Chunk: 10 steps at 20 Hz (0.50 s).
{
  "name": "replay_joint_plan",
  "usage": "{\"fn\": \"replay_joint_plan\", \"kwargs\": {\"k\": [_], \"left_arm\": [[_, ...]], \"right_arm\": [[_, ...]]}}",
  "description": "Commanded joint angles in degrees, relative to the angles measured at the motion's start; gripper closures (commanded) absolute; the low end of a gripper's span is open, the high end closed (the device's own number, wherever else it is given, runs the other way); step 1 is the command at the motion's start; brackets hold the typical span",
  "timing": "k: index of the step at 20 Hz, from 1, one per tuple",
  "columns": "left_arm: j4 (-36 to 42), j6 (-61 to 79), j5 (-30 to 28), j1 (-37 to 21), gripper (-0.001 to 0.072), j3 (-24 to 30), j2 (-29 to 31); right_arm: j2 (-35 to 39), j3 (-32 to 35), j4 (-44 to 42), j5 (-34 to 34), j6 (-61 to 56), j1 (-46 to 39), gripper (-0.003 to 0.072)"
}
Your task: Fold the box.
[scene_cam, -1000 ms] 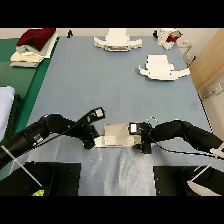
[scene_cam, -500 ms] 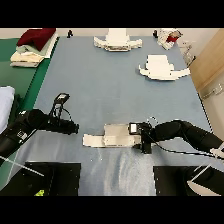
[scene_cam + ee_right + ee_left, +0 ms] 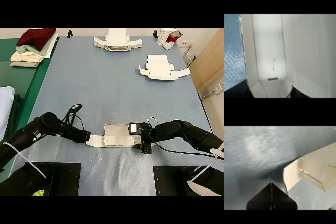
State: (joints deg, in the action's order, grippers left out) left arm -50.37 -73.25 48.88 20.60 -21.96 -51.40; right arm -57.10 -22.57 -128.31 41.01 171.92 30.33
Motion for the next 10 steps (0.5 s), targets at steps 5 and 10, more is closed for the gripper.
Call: {"fn": "replay_joint_plan", "kwargs": {"k": [5,10], "left_arm": [[4.5,0.83,-2.86,6.43,0.0695,-0.94,0.59],[4.59,0.35,-1.84,6.12,0.0694,-2.93,6.25]], "right_arm": [[0.02,0.02,-0.02,-0.02,0.0,0.0,0.0174],[0.02,0.02,-0.02,-0.02,0.0,0.0,0.0174]]}}
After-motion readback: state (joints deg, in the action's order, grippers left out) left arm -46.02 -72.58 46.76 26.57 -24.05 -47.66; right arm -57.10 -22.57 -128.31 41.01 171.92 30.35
